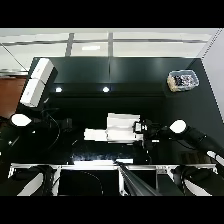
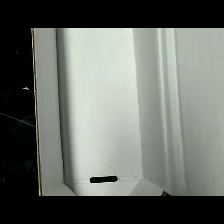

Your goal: Fold the box and place the chain.

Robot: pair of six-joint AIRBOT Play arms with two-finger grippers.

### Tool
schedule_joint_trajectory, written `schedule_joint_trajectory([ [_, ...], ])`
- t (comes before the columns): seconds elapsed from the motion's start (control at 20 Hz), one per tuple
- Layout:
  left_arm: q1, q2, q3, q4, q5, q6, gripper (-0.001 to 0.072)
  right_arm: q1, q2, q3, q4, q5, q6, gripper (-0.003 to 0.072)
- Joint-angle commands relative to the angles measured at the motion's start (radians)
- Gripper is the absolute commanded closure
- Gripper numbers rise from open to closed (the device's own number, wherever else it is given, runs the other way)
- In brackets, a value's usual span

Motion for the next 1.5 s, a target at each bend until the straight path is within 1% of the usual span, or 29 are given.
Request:
schedule_joint_trajectory([
  [0.0, 0.030, -0.078, -0.026, 0.006, -0.110, -0.071, 0.0680, 0.001, -0.001, -0.001, 0.000, 0.000, 0.003, 0.0445],
  [0.1, -0.006, -0.147, -0.026, -0.037, -0.106, -0.022, 0.0681, 0.001, -0.001, -0.001, 0.000, 0.001, 0.003, 0.0445],
  [0.25, -0.056, -0.258, -0.025, -0.210, -0.084, 0.147, 0.0680, 0.001, -0.001, -0.001, 0.000, 0.001, 0.003, 0.0445],
  [0.35, -0.084, -0.306, -0.025, -0.282, -0.053, 0.226, 0.0677, 0.001, -0.001, -0.001, 0.000, 0.001, 0.003, 0.0445],
  [0.4, -0.093, -0.315, -0.025, -0.304, -0.039, 0.260, 0.0657, 0.001, -0.001, -0.001, 0.000, 0.001, 0.003, 0.0445],
  [0.45, -0.097, -0.316, -0.024, -0.314, -0.034, 0.281, 0.0619, 0.001, -0.001, -0.001, 0.000, 0.001, 0.003, 0.0445],
  [0.5, -0.097, -0.316, -0.024, -0.327, -0.037, 0.303, 0.0606, 0.001, -0.001, -0.001, 0.000, 0.001, 0.003, 0.0445],
  [0.55, -0.098, -0.316, -0.024, -0.335, -0.040, 0.309, 0.0571, 0.001, -0.001, -0.001, 0.000, 0.001, 0.003, 0.0445],
  [0.7, -0.106, -0.315, -0.024, -0.342, -0.063, 0.331, 0.0549, 0.001, -0.001, -0.001, 0.000, 0.000, 0.003, 0.0445],
  [0.8, -0.140, -0.314, -0.024, -0.343, -0.062, 0.352, 0.0527, 0.001, -0.001, -0.001, 0.000, 0.000, 0.003, 0.0445],
  [0.95, -0.217, -0.314, -0.013, -0.343, -0.018, 0.351, 0.0526, 0.001, -0.001, -0.001, 0.000, 0.000, 0.003, 0.0445],
  [1.1, -0.269, -0.314, 0.026, -0.358, 0.018, 0.351, 0.0526, 0.001, -0.001, -0.001, 0.000, 0.000, 0.003, 0.0445],
  [1.15, -0.277, -0.314, 0.045, -0.359, 0.016, 0.350, 0.0458, 0.001, -0.001, -0.001, 0.000, 0.000, 0.003, 0.0445],
  [1.2, -0.278, -0.314, 0.064, -0.360, 0.005, 0.350, 0.0275, 0.001, -0.001, -0.001, 0.000, 0.000, 0.003, 0.0445],
  [1.25, -0.278, -0.314, 0.084, -0.362, -0.016, 0.348, 0.0061, 0.001, -0.001, -0.001, 0.000, 0.000, 0.003, 0.0445],
  [1.3, -0.275, -0.314, 0.104, -0.361, -0.043, 0.344, -0.0001, 0.001, -0.001, -0.001, 0.000, 0.000, 0.003, 0.0445],
  [1.45, -0.281, -0.314, 0.159, -0.362, -0.099, 0.343, 0.0000, 0.001, -0.001, -0.001, 0.000, 0.000, 0.003, 0.0445],
])
